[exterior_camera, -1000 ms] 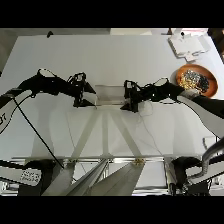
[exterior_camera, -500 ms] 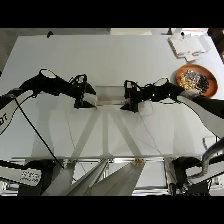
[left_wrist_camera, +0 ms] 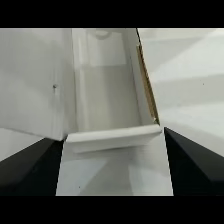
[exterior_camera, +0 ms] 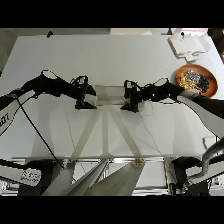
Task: Fold the box and place the chain.
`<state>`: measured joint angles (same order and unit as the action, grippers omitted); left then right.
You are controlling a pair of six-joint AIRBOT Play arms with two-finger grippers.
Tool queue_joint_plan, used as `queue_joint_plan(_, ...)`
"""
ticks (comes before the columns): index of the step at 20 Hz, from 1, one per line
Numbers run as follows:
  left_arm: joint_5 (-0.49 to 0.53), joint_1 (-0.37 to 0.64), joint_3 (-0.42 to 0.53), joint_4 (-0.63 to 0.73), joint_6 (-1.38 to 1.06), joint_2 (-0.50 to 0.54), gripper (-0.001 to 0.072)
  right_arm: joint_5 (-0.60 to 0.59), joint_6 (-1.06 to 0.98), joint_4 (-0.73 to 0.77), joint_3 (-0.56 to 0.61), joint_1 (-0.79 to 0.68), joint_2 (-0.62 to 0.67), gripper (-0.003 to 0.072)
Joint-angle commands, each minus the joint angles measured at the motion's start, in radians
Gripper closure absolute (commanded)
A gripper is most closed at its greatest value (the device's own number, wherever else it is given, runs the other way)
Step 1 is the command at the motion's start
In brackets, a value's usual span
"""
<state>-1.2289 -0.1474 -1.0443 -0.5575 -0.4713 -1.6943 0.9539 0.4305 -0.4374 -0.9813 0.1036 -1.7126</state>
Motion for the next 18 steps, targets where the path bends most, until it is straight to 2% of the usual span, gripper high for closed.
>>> queue_joint_plan(1,0.024,-0.025,0.018,0.01,0.004,-0.023,0.0015,0.0,0.0,0.0,-0.001,0.0,0.001,0.0228)
queue_joint_plan(5,0.164,-0.065,0.039,0.013,0.004,-0.027,0.0015,0.0,0.0,0.0,-0.001,0.0,0.001,0.0228)
queue_joint_plan(10,0.206,-0.073,0.039,0.025,0.037,-0.027,0.0029,0.0,0.0,0.0,-0.001,0.0,0.001,0.0228)
queue_joint_plan(14,0.201,-0.073,0.039,0.024,0.037,-0.027,0.0335,0.0,0.0,0.0,-0.001,0.0,0.001,0.0228)
queue_joint_plan(18,0.171,-0.073,0.039,0.024,0.038,-0.027,0.0333,0.0,0.0,0.0,-0.001,0.0,0.001,0.0228)
